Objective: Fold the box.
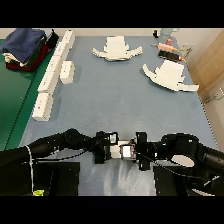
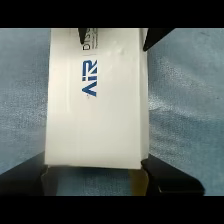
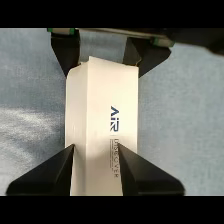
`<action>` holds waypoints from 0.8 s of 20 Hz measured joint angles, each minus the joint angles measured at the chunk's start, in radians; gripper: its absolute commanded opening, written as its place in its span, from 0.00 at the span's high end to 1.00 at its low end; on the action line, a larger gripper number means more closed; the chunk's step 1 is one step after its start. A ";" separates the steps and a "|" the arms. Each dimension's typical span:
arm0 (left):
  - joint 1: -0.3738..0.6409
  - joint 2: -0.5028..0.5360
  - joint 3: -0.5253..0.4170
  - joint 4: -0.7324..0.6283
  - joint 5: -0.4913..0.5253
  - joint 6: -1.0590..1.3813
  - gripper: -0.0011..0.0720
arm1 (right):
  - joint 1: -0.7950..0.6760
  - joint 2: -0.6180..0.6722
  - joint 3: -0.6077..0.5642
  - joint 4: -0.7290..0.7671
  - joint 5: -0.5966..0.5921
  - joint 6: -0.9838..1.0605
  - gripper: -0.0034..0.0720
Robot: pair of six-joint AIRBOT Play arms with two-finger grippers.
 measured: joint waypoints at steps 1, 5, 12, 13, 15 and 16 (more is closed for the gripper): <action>0.000 0.000 0.000 0.000 0.002 0.000 0.35 | 0.000 0.006 0.000 -0.005 0.000 0.000 0.48; 0.000 0.000 0.000 0.000 0.000 0.001 0.35 | 0.000 0.038 0.001 -0.021 0.000 0.000 0.48; 0.000 0.000 0.000 0.001 -0.006 0.002 0.35 | 0.000 0.077 0.004 -0.029 -0.005 -0.001 0.48; 0.000 0.000 0.000 0.001 -0.006 0.002 0.35 | 0.000 0.079 0.004 -0.029 -0.005 -0.001 0.48; 0.000 0.000 0.000 0.001 -0.006 0.002 0.35 | 0.000 0.080 0.004 -0.029 -0.015 -0.006 0.48; 0.000 0.000 0.000 0.001 -0.006 0.002 0.35 | 0.000 0.081 0.004 -0.029 -0.023 -0.008 0.48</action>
